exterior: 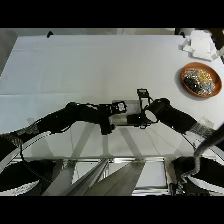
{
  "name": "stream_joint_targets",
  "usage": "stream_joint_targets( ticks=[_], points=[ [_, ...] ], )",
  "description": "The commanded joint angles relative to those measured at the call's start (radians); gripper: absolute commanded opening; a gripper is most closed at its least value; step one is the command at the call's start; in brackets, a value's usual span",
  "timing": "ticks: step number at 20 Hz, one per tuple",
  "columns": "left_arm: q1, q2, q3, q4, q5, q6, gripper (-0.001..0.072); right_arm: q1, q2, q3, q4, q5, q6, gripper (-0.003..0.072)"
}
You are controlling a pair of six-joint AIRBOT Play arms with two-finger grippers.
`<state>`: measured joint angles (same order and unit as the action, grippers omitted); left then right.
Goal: Fold the box and place the chain.
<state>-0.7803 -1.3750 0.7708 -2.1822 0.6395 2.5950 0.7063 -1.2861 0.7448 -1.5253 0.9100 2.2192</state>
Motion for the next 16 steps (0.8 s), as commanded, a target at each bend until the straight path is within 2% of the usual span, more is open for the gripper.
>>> stream_joint_targets(
  ticks=[1, 4, 6, 7, 9, 10, 16],
  points=[
    [0.0, 0.0, 0.001, -0.001, 0.0, -0.001, 0.0397, 0.009, -0.008, 0.008, -0.036, 0.023, 0.036, 0.0173],
    [0.0, 0.0, 0.001, -0.001, 0.0, -0.001, 0.0397, 0.031, -0.008, 0.008, -0.078, 0.043, 0.04, 0.0021],
    [0.0, 0.0, 0.001, -0.001, 0.0, -0.001, 0.0397, 0.043, -0.008, 0.008, -0.091, 0.023, 0.089, 0.002],
    [0.0, 0.0, 0.001, -0.001, 0.0, -0.001, 0.0397, 0.049, -0.008, 0.008, -0.091, 0.009, 0.089, 0.0022],
    [0.0, 0.0, 0.001, -0.001, 0.0, -0.001, 0.0397, 0.055, -0.008, 0.008, -0.09, -0.002, 0.089, 0.0149],
    [0.0, 0.0, 0.001, -0.001, 0.0, -0.001, 0.0397, 0.055, -0.008, 0.008, -0.09, 0.003, 0.089, 0.0183],
    [0.0, 0.0, 0.001, -0.001, 0.0, -0.001, 0.0397, 0.055, -0.009, 0.008, -0.15, 0.091, 0.142, 0.0184]
  ],
)
